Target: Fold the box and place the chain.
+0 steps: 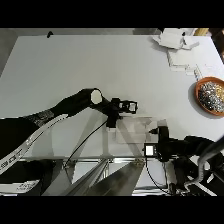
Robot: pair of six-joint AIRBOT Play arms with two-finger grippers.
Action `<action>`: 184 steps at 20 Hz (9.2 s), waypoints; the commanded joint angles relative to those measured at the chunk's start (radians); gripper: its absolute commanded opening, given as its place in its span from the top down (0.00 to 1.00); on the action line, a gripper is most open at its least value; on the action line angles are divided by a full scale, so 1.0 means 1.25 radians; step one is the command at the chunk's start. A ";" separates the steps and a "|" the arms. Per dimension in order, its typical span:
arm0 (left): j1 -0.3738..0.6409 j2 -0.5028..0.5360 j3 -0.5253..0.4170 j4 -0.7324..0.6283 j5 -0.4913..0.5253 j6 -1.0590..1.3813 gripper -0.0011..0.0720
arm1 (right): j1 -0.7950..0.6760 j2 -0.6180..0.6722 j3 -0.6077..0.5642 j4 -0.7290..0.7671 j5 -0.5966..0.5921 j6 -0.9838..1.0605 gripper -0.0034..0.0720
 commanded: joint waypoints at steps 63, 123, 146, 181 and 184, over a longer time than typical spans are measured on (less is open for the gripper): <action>0.000 0.000 0.000 0.000 0.000 0.000 0.97 | -0.549 -0.575 0.121 0.660 0.070 -0.921 0.14; -0.040 0.266 -0.001 0.217 -0.227 -0.423 0.98 | -0.562 -0.575 0.121 0.634 0.063 -0.914 0.21; -0.017 -0.015 0.103 0.161 0.144 -0.538 0.97 | -0.562 -0.575 0.121 0.634 0.063 -0.914 0.21; -0.021 0.106 -0.123 0.058 0.036 -0.014 0.40 | -0.562 -0.575 0.121 0.634 0.063 -0.914 0.21; -0.027 0.104 -0.123 0.054 0.021 -0.014 0.62 | -0.562 -0.575 0.121 0.634 0.063 -0.914 0.21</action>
